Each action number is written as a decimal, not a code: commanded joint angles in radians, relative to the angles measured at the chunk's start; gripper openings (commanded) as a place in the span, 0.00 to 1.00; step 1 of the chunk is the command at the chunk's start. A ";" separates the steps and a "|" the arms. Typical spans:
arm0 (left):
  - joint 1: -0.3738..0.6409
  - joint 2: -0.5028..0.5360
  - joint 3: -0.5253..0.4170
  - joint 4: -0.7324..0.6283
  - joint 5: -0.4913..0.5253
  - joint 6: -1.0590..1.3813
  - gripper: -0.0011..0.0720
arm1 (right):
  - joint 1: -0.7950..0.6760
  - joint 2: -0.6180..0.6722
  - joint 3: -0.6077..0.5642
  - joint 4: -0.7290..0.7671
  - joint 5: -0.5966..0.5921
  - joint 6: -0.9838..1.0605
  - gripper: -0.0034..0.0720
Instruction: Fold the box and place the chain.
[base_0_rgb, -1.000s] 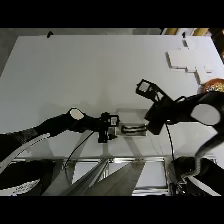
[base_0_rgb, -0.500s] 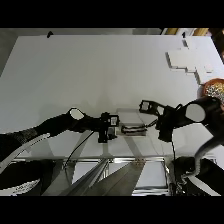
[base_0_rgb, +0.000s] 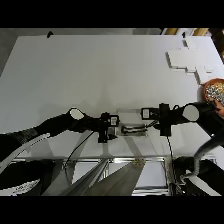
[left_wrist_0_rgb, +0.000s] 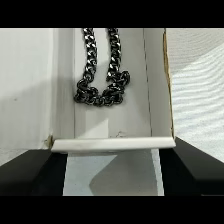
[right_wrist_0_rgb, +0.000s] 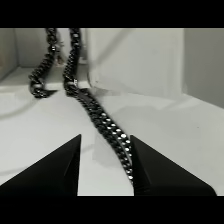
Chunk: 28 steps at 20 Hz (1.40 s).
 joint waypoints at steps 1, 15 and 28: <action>0.000 0.000 0.000 0.000 0.000 0.000 0.47 | -0.120 -0.023 -0.023 0.178 -0.029 -0.230 0.43; 0.000 0.000 0.000 0.000 0.000 0.000 0.47 | -0.166 -0.150 -0.124 0.308 -0.059 -0.487 0.18; 0.000 0.000 0.000 0.000 0.000 0.000 0.47 | -0.166 -0.032 -0.130 0.271 -0.084 -0.492 0.41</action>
